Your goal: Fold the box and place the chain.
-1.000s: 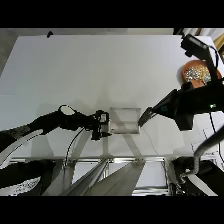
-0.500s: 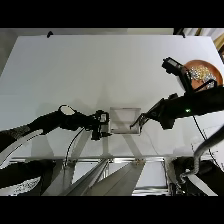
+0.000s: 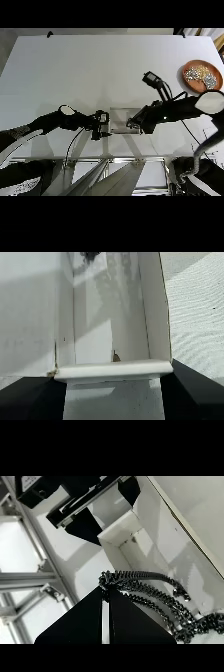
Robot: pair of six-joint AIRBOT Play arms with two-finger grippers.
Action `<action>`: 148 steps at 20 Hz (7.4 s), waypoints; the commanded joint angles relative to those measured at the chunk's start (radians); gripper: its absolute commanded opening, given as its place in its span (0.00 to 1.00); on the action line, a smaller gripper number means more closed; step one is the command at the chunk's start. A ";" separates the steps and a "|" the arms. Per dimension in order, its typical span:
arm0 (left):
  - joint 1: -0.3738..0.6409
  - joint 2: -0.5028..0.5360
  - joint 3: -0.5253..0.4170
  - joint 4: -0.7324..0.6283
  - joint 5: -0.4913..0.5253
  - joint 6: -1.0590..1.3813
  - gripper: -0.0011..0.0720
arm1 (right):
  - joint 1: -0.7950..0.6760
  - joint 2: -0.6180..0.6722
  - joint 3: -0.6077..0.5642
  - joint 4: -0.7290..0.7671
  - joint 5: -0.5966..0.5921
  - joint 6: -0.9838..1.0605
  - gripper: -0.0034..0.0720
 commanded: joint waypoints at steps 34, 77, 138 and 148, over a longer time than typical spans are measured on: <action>0.000 0.001 0.000 0.000 0.000 0.000 0.22 | 0.130 0.010 0.072 -0.562 0.138 0.285 0.36; 0.000 0.001 0.000 0.000 0.000 0.000 0.22 | -0.245 -0.412 -0.056 -0.679 -0.255 0.397 0.20; 0.000 0.001 0.000 0.000 0.000 0.000 0.22 | -0.240 0.030 0.019 0.251 0.151 -0.233 0.06; 0.000 0.001 0.000 0.000 0.000 0.000 0.22 | 0.088 -0.154 0.019 -0.100 -0.043 -0.064 0.06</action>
